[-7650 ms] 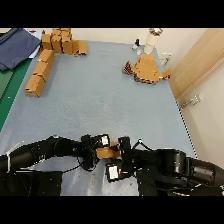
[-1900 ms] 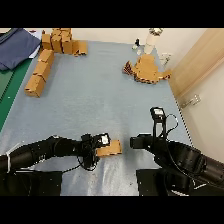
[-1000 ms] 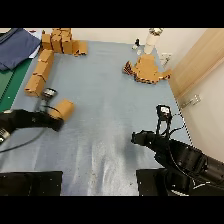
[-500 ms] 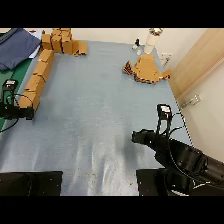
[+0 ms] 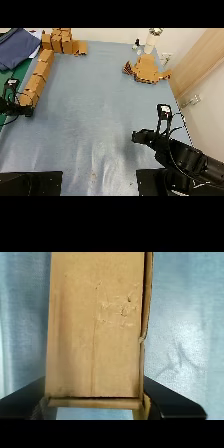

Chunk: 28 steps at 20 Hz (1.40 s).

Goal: Fold the box.

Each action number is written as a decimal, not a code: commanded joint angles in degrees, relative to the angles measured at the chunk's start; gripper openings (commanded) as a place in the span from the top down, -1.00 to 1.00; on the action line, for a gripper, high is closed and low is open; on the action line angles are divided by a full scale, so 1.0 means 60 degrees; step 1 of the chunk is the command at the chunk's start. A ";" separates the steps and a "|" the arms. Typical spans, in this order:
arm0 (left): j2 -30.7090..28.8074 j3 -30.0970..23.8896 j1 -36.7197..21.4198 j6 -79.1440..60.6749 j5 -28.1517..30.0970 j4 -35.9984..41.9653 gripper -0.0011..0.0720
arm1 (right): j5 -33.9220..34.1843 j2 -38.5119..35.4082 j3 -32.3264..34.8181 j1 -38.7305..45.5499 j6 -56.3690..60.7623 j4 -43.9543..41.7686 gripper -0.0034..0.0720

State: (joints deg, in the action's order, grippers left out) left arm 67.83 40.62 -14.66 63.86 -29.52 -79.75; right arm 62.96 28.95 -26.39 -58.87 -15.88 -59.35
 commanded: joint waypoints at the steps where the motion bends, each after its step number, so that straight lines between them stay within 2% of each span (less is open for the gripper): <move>1: 0.0299 0.0259 -0.0175 -0.0164 0.0171 -0.0029 -0.98 | -0.0018 0.0004 -0.0011 0.0004 0.0004 -0.0011 0.90; 5: 0.0342 0.0284 -0.0251 -0.0182 -0.0131 -0.0011 -0.98 | -0.0029 0.0004 -0.0011 0.0004 0.0004 -0.0073 0.90; 8: 0.0011 0.0543 -0.0270 -0.0153 -0.1260 -0.0433 -0.98 | -0.0033 0.0004 -0.0011 0.0004 0.0000 -0.0124 0.90; 17: -0.2484 0.1963 -0.0350 0.0324 -0.4288 -0.0412 -0.98 | -0.0353 0.0004 -0.0015 0.0007 -0.0044 -0.0780 0.90; 18: -0.2849 0.2044 -0.0350 0.0645 -0.4543 -0.0033 -0.97 | -0.0543 0.0026 -0.0015 0.0007 -0.0047 -0.0856 0.90; 19: -0.3228 0.2055 -0.0350 0.0801 -0.4783 0.0710 -0.70 | -0.0721 0.0087 -0.0058 0.0044 -0.0117 -0.0943 0.90; 20: -0.3504 0.2051 -0.0317 0.0637 -0.5067 0.1628 0.24 | -0.0849 0.0280 -0.0197 0.0233 -0.0444 -0.1173 0.90; 21: -0.3694 0.2051 -0.0127 0.0200 -0.5388 0.2546 0.93 | -0.0882 0.0568 -0.0423 0.0521 -0.0954 -0.1443 0.90; 23: -0.3785 0.2062 0.0794 0.0073 -0.5912 0.3552 0.94 | -0.0882 0.1483 -0.1209 0.1494 -0.2685 -0.2386 0.90; 25: -0.3694 0.2062 0.2197 0.0718 -0.6073 0.3646 0.94 | -0.0882 0.2656 -0.2277 0.2674 -0.4645 -0.3636 0.90; 28: -0.3158 0.2106 0.4619 0.1351 -0.5133 0.3643 0.94 | -0.0874 0.4579 -0.4040 0.3945 -0.6812 -0.5064 0.89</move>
State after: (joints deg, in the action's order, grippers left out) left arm 47.29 52.97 1.93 68.51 -62.67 -60.75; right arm 57.95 47.37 -42.37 -41.93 -42.17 -80.20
